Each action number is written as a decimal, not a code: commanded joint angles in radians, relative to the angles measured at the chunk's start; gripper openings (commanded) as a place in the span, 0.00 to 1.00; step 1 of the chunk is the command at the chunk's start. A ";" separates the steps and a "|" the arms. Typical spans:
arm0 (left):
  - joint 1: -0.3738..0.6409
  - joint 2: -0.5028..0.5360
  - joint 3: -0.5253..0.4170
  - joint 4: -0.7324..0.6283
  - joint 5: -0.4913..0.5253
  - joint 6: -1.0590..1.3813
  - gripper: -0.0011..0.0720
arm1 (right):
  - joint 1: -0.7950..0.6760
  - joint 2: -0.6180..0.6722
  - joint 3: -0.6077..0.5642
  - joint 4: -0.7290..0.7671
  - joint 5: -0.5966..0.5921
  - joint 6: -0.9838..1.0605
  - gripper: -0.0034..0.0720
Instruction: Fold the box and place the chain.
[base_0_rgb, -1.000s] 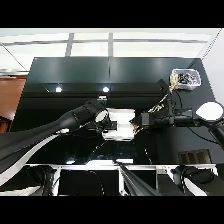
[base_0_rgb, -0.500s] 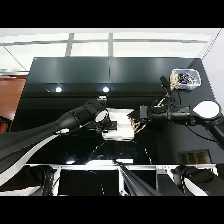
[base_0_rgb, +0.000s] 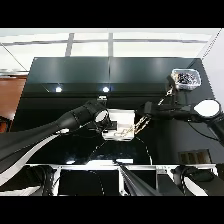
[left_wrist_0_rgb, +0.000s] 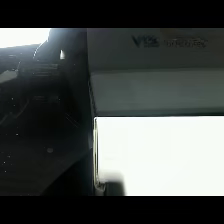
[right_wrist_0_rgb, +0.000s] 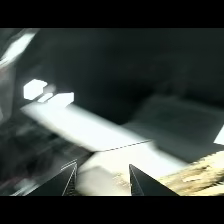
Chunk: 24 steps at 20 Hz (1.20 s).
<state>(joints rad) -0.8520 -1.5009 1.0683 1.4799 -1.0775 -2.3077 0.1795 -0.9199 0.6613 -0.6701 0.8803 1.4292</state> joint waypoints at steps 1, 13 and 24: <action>0.000 0.000 0.001 0.000 0.004 0.000 0.06 | -0.136 -0.005 0.000 -0.338 -0.179 0.150 0.56; 0.000 0.000 0.001 0.000 0.003 0.001 0.06 | -0.261 -0.662 0.495 -0.665 -0.185 0.407 0.99; 0.000 0.000 0.001 0.000 0.003 0.000 0.06 | -0.261 -0.741 0.583 -0.737 -0.109 0.500 0.07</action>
